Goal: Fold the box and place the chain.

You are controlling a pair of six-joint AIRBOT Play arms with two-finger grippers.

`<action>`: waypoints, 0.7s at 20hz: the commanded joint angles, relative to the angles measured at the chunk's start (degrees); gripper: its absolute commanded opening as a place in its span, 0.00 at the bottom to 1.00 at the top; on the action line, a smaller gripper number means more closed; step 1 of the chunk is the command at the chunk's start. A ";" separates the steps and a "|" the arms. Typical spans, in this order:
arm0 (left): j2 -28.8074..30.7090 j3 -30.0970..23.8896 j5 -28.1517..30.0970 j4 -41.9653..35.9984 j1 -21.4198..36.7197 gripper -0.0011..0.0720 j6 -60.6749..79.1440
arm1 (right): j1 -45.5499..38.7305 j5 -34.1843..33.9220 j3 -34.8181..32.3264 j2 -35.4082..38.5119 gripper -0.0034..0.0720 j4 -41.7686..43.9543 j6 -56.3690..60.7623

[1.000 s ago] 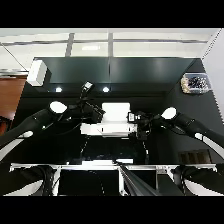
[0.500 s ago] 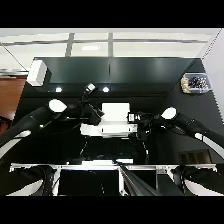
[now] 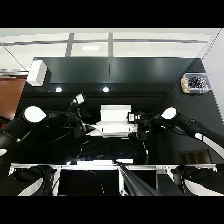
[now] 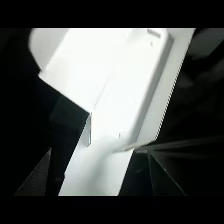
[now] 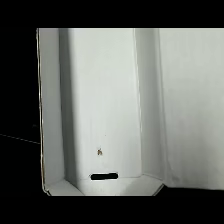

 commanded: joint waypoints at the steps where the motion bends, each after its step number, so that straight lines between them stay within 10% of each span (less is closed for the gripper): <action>1: -1.84 -2.27 6.32 2.97 -3.23 0.99 11.69 | 0.07 0.04 -0.02 -0.04 0.16 0.00 0.00; 9: -8.74 -2.16 10.01 2.73 -9.81 0.93 14.08 | 0.09 0.04 -0.02 -0.04 0.16 0.00 0.02; 11: -8.92 -2.16 10.05 2.32 -10.14 0.54 14.03 | 0.09 0.07 -0.02 -0.04 0.16 0.00 0.02; 14: -8.92 -2.16 10.86 2.14 -10.12 0.40 14.03 | 0.09 0.07 -0.02 -0.04 0.16 0.00 0.02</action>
